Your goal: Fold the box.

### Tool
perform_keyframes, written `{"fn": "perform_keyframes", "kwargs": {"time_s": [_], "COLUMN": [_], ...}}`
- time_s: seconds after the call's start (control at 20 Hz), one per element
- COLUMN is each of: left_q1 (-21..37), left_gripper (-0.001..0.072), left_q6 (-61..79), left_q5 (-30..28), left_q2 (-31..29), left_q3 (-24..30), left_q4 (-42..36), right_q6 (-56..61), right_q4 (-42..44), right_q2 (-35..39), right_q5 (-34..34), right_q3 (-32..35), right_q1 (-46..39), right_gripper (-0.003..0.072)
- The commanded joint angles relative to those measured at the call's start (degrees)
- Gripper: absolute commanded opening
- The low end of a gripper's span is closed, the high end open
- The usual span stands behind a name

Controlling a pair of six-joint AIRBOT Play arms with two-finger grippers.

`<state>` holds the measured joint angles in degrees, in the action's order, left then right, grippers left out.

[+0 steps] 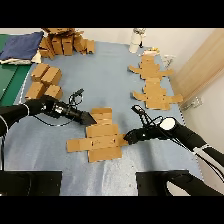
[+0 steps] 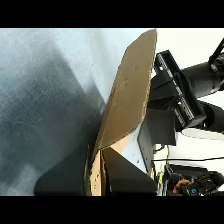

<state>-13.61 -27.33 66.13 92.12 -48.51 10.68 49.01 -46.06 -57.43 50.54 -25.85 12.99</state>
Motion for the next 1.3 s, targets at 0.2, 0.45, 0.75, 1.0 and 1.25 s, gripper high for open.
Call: {"fn": "perform_keyframes", "kwargs": {"time_s": [0.2,0.45,0.75,1.0,1.25], "left_q1": [0.0,0.0,0.0,0.0,-0.3], "left_gripper": [0.0132,0.0132,0.0102,0.0102,0.0102], "left_q6": [2.5,2.5,3.4,3.6,3.8], "left_q5": [2.0,5.4,5.4,5.5,5.4], "left_q2": [1.0,3.9,4.0,4.0,4.0], "left_q3": [-0.6,-0.9,-2.4,-3.1,-3.2], "left_q4": [-2.6,-3.0,-3.0,-3.0,-2.9], "right_q6": [0.0,0.0,0.0,0.0,0.0], "right_q4": [0.0,0.0,0.0,0.0,0.0], "right_q2": [0.0,0.0,0.0,0.0,0.0], "right_q5": [-0.1,-0.1,-0.2,-0.2,-0.3], "right_q3": [0.0,0.0,0.0,0.0,0.0], "right_q1": [0.0,0.0,0.0,0.0,0.0], "right_gripper": [0.0004,0.0004,0.0003,0.0004,0.0003]}}
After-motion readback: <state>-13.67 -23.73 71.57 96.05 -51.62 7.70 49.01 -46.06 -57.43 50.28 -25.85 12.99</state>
